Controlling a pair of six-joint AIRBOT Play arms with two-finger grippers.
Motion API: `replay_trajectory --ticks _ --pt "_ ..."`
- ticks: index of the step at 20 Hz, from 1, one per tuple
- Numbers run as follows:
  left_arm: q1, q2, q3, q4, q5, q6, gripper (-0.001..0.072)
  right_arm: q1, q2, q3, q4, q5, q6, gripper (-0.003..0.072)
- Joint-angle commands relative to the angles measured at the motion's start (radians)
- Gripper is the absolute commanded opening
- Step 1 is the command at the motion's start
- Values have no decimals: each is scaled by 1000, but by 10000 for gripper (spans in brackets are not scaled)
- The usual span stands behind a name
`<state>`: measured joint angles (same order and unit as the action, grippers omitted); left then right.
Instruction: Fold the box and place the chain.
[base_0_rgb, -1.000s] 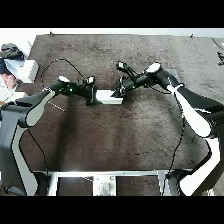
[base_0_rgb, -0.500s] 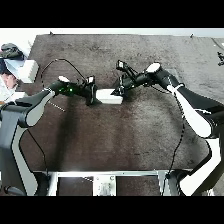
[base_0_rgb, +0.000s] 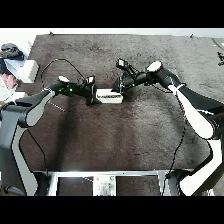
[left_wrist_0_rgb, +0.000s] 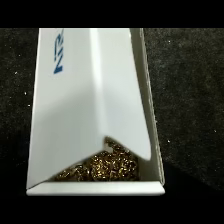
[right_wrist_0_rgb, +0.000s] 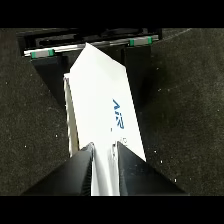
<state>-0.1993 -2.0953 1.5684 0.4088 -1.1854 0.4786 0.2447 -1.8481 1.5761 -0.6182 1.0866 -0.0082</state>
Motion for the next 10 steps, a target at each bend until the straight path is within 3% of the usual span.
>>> replay_trajectory --ticks 1,10 --pt "1 0 0 1 -2 1 263 0 0 0 -7 10 2 161" --pt "1 0 0 1 -2 1 263 6 0 0 -42 12 4 160"
